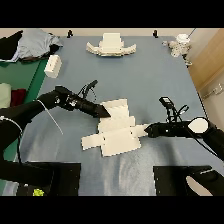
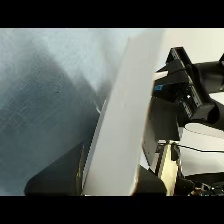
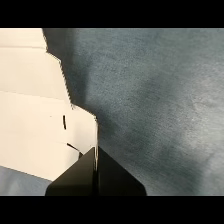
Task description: Fold the box.
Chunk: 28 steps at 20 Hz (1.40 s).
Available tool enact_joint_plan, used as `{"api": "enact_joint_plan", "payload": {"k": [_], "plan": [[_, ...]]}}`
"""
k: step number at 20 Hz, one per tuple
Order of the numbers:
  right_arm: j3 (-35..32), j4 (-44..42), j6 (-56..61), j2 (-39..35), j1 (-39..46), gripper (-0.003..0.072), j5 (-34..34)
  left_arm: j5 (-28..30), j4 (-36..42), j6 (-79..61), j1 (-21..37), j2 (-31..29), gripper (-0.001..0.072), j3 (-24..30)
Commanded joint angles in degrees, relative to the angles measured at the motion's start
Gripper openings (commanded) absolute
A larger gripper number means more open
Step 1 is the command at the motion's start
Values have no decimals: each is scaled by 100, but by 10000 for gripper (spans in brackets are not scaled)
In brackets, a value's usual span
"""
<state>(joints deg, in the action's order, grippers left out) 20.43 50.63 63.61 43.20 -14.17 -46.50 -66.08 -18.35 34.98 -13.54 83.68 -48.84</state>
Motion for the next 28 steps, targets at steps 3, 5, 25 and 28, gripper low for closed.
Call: {"api": "enact_joint_plan", "payload": {"k": [3, 5, 25, 28], "plan": [[-2, 17, 0, 4, 0, 2, 7, -186, -280, -70, 0, 44, 182, -129], [-2, 22, 0, 4, 0, 2, 7, -321, -273, -118, -9, 109, 94, -129], [608, 2992, 2861, 7, 31, 462, 649, -778, -13, -2817, -127, -638, 11, -269], [973, 3818, 4081, 7, 87, 462, 654, -566, -26, -3248, -188, -1086, 10, -269]]}}
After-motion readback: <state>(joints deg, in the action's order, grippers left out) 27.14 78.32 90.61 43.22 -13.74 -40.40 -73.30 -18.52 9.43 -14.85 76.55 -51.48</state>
